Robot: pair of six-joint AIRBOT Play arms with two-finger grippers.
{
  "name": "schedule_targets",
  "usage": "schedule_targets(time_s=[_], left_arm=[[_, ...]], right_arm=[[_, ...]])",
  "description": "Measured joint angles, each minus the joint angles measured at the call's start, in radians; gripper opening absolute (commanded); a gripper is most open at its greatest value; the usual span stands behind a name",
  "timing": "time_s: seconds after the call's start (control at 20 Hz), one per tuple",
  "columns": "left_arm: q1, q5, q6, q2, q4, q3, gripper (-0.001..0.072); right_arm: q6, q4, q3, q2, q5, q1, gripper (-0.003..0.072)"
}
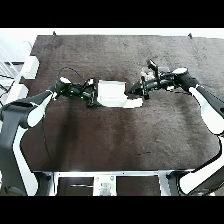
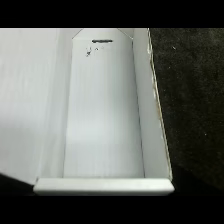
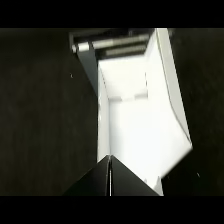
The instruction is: Fold the box and place the chain.
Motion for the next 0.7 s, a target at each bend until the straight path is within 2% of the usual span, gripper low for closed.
schedule_targets(time_s=[0.15, 0.5, 0.7], left_arm=[[0.0, 0.0, 0.0, 0.0, 0.0, 0.0, 0.0624], [0.0, 0.0, 0.0, 0.0, 0.0, 0.0, 0.0624], [0.0, 0.0, 0.0, 0.0, -0.001, 0.0, 0.0624]], right_arm=[[0.1, 0.044, -0.003, 0.0, -0.074, 0.034, 0.0007], [0.253, 0.022, -0.005, -0.036, -0.4, 0.103, 0.0007], [0.284, 0.024, -0.005, -0.069, -0.478, 0.111, 0.0007]])
